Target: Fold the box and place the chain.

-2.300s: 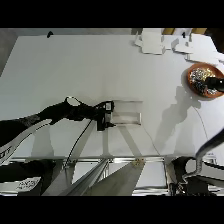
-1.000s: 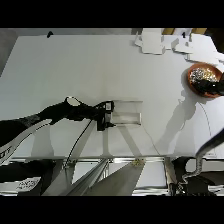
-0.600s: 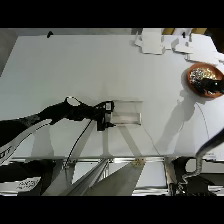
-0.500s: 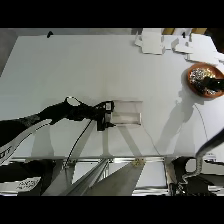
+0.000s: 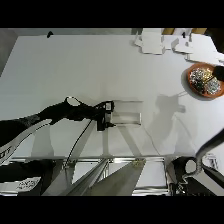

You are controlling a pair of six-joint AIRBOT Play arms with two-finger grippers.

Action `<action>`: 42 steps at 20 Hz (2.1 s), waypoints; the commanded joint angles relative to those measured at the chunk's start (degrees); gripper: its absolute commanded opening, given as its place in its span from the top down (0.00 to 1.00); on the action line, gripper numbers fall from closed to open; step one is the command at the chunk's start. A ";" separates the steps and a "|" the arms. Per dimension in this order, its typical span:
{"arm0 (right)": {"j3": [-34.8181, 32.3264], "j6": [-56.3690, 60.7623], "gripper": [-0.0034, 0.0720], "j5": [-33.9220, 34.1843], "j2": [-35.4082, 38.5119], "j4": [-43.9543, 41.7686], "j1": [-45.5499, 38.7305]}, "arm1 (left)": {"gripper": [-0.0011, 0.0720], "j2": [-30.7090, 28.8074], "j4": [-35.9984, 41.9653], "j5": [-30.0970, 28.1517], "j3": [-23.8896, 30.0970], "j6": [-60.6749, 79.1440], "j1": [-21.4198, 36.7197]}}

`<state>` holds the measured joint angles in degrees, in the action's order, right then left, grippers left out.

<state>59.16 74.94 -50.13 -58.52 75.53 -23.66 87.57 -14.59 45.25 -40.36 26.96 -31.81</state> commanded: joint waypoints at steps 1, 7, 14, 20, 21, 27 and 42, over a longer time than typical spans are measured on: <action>-0.31 -0.61 0.92 -12.07 10.32 -2.45 7.52 | 0.55 -0.02 0.00 -0.02 0.00 0.02 0.00; -0.31 0.26 0.92 -26.43 27.12 -10.80 19.32 | 0.55 -0.02 0.00 -0.02 0.00 0.02 0.00; -0.31 4.63 0.92 -27.74 38.01 -22.32 28.44 | 0.55 -0.02 0.00 -0.02 0.00 0.02 0.00; -4.33 4.37 0.92 -28.72 38.01 -22.34 29.07 | 0.55 -0.02 0.00 -0.02 0.00 0.02 0.00; -5.90 3.80 0.92 -28.70 38.01 -22.36 29.07 | 0.55 -0.02 0.00 -0.02 0.00 0.02 0.00; -17.20 -2.84 0.92 -24.61 37.90 -22.40 29.07 | 0.55 -0.02 0.00 -0.02 0.00 0.02 0.00; -22.36 -11.34 0.92 -15.41 25.53 -21.27 32.35 | 0.55 -0.02 0.00 -0.02 0.00 0.02 0.00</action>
<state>36.91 64.73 -69.12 -29.80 53.95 7.35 87.59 -14.59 45.25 -40.34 26.98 -31.81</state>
